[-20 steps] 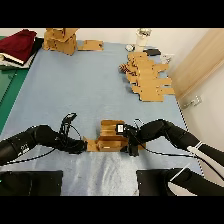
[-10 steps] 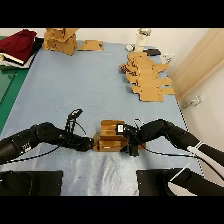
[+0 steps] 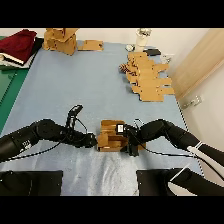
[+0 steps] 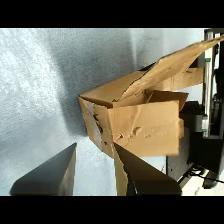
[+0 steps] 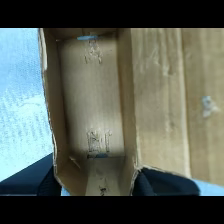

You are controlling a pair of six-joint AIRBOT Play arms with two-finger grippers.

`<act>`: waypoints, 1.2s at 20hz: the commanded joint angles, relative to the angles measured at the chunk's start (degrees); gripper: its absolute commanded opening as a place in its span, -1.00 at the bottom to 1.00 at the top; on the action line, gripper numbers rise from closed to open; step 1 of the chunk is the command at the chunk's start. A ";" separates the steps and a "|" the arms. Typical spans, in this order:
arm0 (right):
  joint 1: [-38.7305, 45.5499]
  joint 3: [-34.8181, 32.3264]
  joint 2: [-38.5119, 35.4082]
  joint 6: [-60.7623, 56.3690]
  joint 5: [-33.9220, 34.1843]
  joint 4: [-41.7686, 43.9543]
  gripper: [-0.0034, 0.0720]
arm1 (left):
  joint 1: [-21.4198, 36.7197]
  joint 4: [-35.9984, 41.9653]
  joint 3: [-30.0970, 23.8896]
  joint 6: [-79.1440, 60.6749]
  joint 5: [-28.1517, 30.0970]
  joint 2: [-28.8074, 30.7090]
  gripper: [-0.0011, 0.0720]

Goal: Fold the box.

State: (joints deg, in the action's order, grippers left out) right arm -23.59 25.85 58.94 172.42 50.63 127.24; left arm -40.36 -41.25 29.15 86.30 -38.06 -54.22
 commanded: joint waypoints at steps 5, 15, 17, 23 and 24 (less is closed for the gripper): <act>-0.04 0.04 0.02 -0.02 -0.02 0.00 0.46 | 0.07 0.35 1.38 -0.13 0.11 -0.20 0.03; -0.02 0.04 0.02 -0.02 -0.02 0.00 0.46 | -1.81 5.53 2.56 -4.00 1.36 -4.11 0.51; -0.02 0.04 0.02 -0.02 -0.02 0.00 0.46 | -1.73 5.51 2.58 -4.02 1.99 -4.63 0.51; -0.02 0.04 0.02 -0.02 -0.02 0.00 0.46 | -2.86 1.75 5.14 2.80 0.63 -6.47 0.51; -0.02 0.04 0.02 -0.02 -0.02 0.00 0.46 | -3.74 -1.49 6.38 6.78 0.57 -7.19 0.51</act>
